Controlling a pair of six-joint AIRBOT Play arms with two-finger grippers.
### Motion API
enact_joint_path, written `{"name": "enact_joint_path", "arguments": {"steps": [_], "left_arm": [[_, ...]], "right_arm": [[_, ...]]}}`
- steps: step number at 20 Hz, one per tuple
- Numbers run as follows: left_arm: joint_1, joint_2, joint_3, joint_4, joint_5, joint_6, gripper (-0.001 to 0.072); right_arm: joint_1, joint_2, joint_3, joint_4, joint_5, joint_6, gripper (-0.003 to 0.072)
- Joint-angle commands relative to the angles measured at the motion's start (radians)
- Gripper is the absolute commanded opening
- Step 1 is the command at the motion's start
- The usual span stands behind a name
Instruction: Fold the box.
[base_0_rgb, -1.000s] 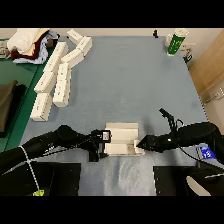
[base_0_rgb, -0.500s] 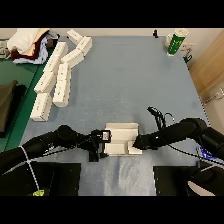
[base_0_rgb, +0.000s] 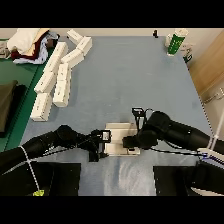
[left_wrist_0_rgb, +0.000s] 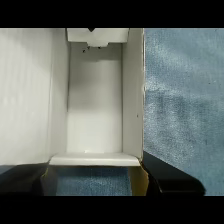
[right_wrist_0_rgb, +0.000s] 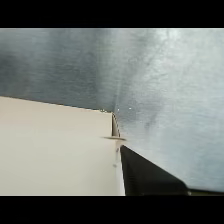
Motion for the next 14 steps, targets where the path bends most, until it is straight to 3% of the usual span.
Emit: {"name": "enact_joint_path", "arguments": {"steps": [1,4,6,7,8,9,14], "left_arm": [[0.000,0.000,0.001,0.000,0.000,0.000,0.0591],[0.000,0.000,0.001,0.000,0.000,0.000,0.0591],[0.000,0.000,0.001,0.000,0.000,0.000,0.0591],[0.000,0.000,0.001,0.000,0.000,0.000,0.0591],[0.000,0.000,0.001,0.000,0.000,0.000,0.0591],[0.000,0.000,0.001,0.000,0.000,0.000,0.0591],[0.000,0.000,0.001,0.000,0.000,0.000,0.0591]], "right_arm": [[0.084,-0.125,0.081,-0.118,-0.102,0.150,0.0434],[0.086,-0.168,0.087,-0.133,-0.104,0.172,0.0433],[0.086,-0.168,0.087,-0.134,-0.113,0.173,0.0311],[0.086,-0.168,0.087,-0.136,-0.129,0.174,0.0307],[0.086,-0.168,0.087,-0.137,-0.137,0.172,0.0100],[0.086,-0.168,0.087,-0.136,-0.137,0.171,0.0019],[0.086,-0.168,0.087,-0.136,-0.127,0.158,0.0001]]}}
